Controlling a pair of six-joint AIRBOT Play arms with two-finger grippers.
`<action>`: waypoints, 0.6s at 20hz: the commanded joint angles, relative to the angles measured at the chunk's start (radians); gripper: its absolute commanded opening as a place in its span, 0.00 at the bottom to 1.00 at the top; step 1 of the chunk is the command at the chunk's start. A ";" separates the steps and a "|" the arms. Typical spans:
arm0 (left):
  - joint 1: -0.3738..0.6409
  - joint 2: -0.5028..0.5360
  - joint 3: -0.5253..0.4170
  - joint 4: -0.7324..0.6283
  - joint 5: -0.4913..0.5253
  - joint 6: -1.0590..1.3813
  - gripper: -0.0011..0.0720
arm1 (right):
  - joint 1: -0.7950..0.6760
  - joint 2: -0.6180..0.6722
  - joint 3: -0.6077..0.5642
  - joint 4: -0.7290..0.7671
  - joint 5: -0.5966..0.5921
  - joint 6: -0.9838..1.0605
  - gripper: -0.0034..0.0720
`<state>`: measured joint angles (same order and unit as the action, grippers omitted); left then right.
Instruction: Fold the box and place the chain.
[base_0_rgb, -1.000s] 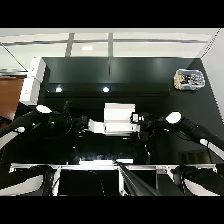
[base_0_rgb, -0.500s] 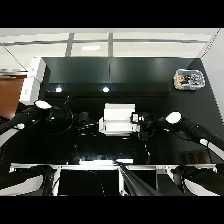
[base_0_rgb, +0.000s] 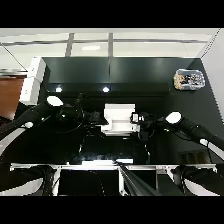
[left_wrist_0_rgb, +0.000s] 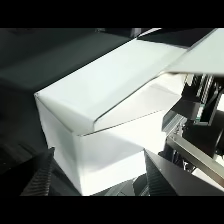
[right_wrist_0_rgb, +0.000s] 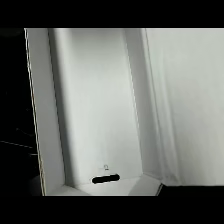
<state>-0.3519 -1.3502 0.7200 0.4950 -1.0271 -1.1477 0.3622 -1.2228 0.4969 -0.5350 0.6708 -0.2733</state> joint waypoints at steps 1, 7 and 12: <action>-0.051 0.001 0.045 0.130 0.048 -0.147 0.86 | 0.001 0.000 0.001 0.000 0.000 0.000 0.36; -0.148 0.001 0.130 0.322 0.055 -0.309 0.86 | 0.001 0.000 0.001 0.000 -0.001 0.000 0.36; -0.182 0.003 0.164 0.360 0.026 -0.363 0.86 | 0.001 0.000 0.001 0.000 -0.001 0.000 0.36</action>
<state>-0.5144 -1.3491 0.8658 0.8173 -0.9844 -1.4635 0.3622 -1.2228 0.4969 -0.5346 0.6701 -0.2733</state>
